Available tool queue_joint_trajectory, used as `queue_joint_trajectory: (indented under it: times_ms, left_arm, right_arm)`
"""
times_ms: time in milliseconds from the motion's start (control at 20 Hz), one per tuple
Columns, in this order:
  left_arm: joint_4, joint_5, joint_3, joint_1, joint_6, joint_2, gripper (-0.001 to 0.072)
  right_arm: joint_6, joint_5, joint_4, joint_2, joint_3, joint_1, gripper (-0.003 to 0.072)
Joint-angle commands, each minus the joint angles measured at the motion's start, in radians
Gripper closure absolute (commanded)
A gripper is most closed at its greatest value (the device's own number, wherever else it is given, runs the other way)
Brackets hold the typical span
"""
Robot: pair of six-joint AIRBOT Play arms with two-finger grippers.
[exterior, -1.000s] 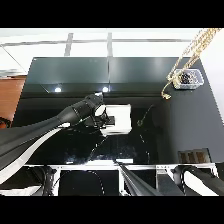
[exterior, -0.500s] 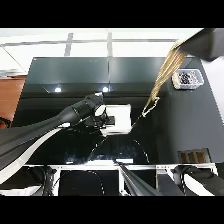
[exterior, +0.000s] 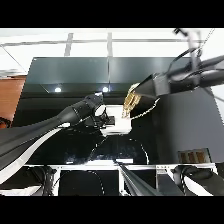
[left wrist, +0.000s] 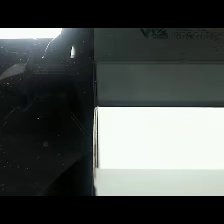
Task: Fold the box and place the chain.
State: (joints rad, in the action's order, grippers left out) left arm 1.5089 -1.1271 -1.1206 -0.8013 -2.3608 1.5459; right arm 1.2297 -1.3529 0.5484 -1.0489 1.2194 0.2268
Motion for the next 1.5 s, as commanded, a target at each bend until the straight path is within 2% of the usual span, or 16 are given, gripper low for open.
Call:
queue_joint_trajectory:
  times_ms: [0,350,450,600,650,750,900,950,1000,1100,1200,1400,1450]
  left_arm:
    - [0.000,0.000,0.000,0.001,0.000,0.000,0.0680]
    - [0.001,0.000,0.000,0.001,0.000,0.000,0.0680]
    - [0.000,0.000,0.000,0.000,0.000,0.000,0.0680]
    - [0.000,-0.003,0.000,0.001,0.001,0.000,0.0680]
    - [0.000,-0.003,0.000,0.000,0.001,0.000,0.0680]
    - [0.000,-0.003,0.000,0.000,0.000,0.000,0.0680]
    - [0.001,-0.003,0.000,0.001,0.001,0.000,0.0680]
    - [0.001,-0.003,0.000,0.001,0.001,0.001,0.0680]
    - [0.001,-0.003,0.000,0.000,0.000,0.001,0.0680]
    - [0.001,-0.003,0.000,0.001,0.000,0.000,0.0680]
    - [0.000,-0.003,0.000,0.000,0.000,0.000,0.0679]
    - [0.000,-0.004,0.000,0.000,0.000,0.000,0.0679]
    - [0.000,-0.004,0.000,0.000,0.000,0.000,0.0680]
  right_arm:
    - [-0.012,0.099,-0.010,0.000,-0.146,0.039,0.0676]
    - [-0.011,0.347,0.068,-0.003,-0.391,0.120,0.0657]
    - [-0.011,0.364,0.101,-0.003,-0.397,0.109,0.0333]
    - [-0.012,0.316,0.126,-0.003,-0.389,-0.021,0.0335]
    - [-0.012,0.314,0.168,-0.003,-0.389,-0.082,0.0335]
    - [-0.007,0.363,0.359,-0.003,-0.393,-0.171,0.0335]
    - [0.192,0.547,0.701,-0.009,-0.441,-0.185,0.0322]
    - [0.228,0.591,0.738,-0.022,-0.450,-0.175,0.0062]
    - [0.232,0.625,0.745,-0.046,-0.451,-0.160,-0.0034]
    - [0.253,0.688,0.747,-0.107,-0.451,-0.116,-0.0034]
    - [0.394,0.710,0.814,-0.174,-0.447,-0.060,-0.0034]
    - [0.893,0.674,1.243,-0.259,-0.405,0.085,-0.0031]
    - [0.998,0.665,1.305,-0.273,-0.394,0.109,-0.0030]
